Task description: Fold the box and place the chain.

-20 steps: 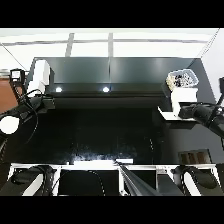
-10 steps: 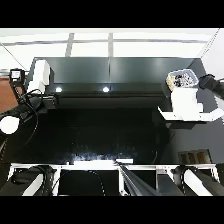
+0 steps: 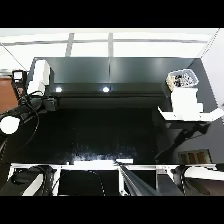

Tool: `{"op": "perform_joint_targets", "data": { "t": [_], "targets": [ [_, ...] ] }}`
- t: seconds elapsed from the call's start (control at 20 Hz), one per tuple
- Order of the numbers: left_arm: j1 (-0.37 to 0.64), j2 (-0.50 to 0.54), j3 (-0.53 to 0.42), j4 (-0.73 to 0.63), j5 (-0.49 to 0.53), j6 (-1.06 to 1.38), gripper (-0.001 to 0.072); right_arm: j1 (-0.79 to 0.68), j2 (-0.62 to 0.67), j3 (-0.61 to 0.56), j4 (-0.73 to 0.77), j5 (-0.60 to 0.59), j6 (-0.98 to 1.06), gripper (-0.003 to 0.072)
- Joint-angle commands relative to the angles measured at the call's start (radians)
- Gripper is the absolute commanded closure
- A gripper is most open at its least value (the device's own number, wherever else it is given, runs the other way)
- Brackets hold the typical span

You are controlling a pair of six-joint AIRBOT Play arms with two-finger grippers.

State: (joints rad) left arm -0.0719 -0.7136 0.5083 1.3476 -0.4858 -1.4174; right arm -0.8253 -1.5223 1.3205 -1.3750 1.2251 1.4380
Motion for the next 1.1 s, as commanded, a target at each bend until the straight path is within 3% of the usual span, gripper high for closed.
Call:
{"op": "perform_joint_targets", "data": {
  "t": [0.0, 0.1, 0.2, 0.5, 0.55, 0.7, 0.75, 0.9, 1.05],
  "targets": [
    [-0.001, -0.001, 0.000, 0.005, -0.023, 0.000, 0.0004, -0.134, -0.097, 0.033, 0.216, 0.161, -0.219, -0.0034],
    [-0.001, -0.001, 0.000, 0.005, -0.045, 0.001, 0.0004, -0.134, -0.123, 0.034, 0.282, 0.132, -0.317, -0.0034],
    [-0.001, -0.001, 0.000, 0.005, -0.049, 0.000, 0.0005, -0.113, -0.159, 0.053, 0.294, 0.124, -0.370, 0.0137],
    [-0.001, -0.001, 0.000, 0.003, -0.050, 0.000, 0.0004, -0.074, -0.255, 0.135, 0.314, 0.198, -0.411, 0.0142],
    [-0.001, -0.001, 0.000, 0.001, -0.050, 0.000, 0.0005, -0.070, -0.257, 0.135, 0.312, 0.210, -0.423, 0.0317],
    [-0.001, -0.001, 0.000, -0.004, -0.049, 0.000, 0.0005, -0.066, -0.258, 0.135, 0.317, 0.252, -0.447, 0.0641],
    [-0.001, -0.001, 0.000, -0.004, -0.050, 0.000, 0.0005, -0.066, -0.258, 0.135, 0.318, 0.279, -0.455, 0.0679],
    [-0.001, -0.001, 0.000, -0.004, -0.048, 0.000, 0.0004, -0.058, -0.237, 0.115, 0.402, 0.320, -0.482, 0.0674],
    [-0.001, -0.001, 0.000, -0.025, -0.048, 0.000, 0.0005, -0.017, -0.150, -0.019, 0.616, 0.319, -0.594, 0.0674]
  ]
}}
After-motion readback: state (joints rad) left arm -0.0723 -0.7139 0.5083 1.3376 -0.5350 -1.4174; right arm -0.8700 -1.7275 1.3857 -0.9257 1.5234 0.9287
